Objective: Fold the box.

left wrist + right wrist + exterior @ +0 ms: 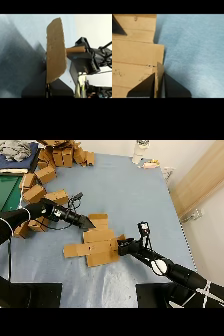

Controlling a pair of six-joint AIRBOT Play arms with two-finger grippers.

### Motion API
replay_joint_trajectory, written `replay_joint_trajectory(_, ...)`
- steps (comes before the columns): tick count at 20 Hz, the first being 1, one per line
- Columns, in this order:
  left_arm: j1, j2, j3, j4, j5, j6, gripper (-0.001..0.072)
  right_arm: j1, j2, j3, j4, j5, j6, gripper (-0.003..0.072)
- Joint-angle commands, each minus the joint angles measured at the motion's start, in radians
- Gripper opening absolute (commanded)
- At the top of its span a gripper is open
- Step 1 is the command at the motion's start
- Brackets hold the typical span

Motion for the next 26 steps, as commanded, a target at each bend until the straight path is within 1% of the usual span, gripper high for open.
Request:
replay_joint_trajectory(1, -0.020, 0.019, 0.038, -0.002, -0.005, 0.111, 0.0011, -0.032, 0.000, 0.001, 0.092, -0.005, 0.065, 0.0184)
replay_joint_trajectory(4, -0.085, 0.085, 0.040, 0.005, 0.059, 0.243, 0.0011, -0.105, 0.023, 0.011, 0.162, -0.034, 0.116, 0.0183)
replay_joint_trajectory(6, -0.146, 0.132, 0.034, 0.017, 0.095, 0.336, 0.0010, -0.159, 0.076, 0.023, 0.183, -0.093, 0.117, 0.0183)
replay_joint_trajectory(8, -0.201, 0.181, 0.002, 0.016, 0.167, 0.430, 0.0010, -0.216, 0.153, 0.032, 0.186, -0.158, 0.117, 0.0183)
replay_joint_trajectory(10, -0.227, 0.226, -0.055, -0.019, 0.232, 0.518, 0.0010, -0.277, 0.235, 0.038, 0.186, -0.168, 0.117, 0.0183)
replay_joint_trajectory(11, -0.225, 0.244, -0.088, -0.066, 0.236, 0.564, 0.0010, -0.299, 0.269, 0.039, 0.186, -0.163, 0.116, 0.0183)
replay_joint_trajectory(13, -0.206, 0.274, -0.166, -0.184, 0.236, 0.673, 0.0010, -0.330, 0.325, 0.039, 0.185, -0.116, 0.116, 0.0182)
replay_joint_trajectory(14, -0.194, 0.278, -0.202, -0.218, 0.235, 0.715, 0.0010, -0.332, 0.338, 0.039, 0.184, -0.077, 0.116, 0.0180)
replay_joint_trajectory(15, -0.182, 0.276, -0.233, -0.229, 0.227, 0.730, 0.0011, -0.332, 0.342, 0.039, 0.180, -0.029, 0.116, 0.0155)
replay_joint_trajectory(16, -0.176, 0.275, -0.258, -0.226, 0.226, 0.739, 0.0011, -0.332, 0.338, 0.039, 0.181, 0.029, 0.116, 0.0155)
replay_joint_trajectory(17, -0.173, 0.276, -0.274, -0.220, 0.222, 0.755, 0.0011, -0.332, 0.328, 0.039, 0.181, 0.073, 0.116, 0.0119)
replay_joint_trajectory(18, -0.172, 0.276, -0.279, -0.220, 0.199, 0.786, 0.0011, -0.332, 0.313, 0.039, 0.181, 0.105, 0.116, 0.0033)
replay_joint_trajectory(19, -0.173, 0.276, -0.279, -0.221, 0.190, 0.805, 0.0011, -0.332, 0.297, 0.039, 0.182, 0.118, 0.116, 0.0006)
replay_joint_trajectory(21, -0.172, 0.276, -0.279, -0.224, 0.194, 0.843, 0.0011, -0.332, 0.276, 0.040, 0.186, 0.131, 0.116, 0.0006)
replay_joint_trajectory(23, -0.172, 0.276, -0.279, -0.221, 0.211, 0.850, 0.0011, -0.330, 0.272, 0.048, 0.185, 0.176, 0.116, 0.0005)
replay_joint_trajectory(26, -0.172, 0.275, -0.280, -0.178, 0.211, 0.851, 0.0011, -0.330, 0.273, 0.072, 0.169, 0.338, 0.115, 0.0005)
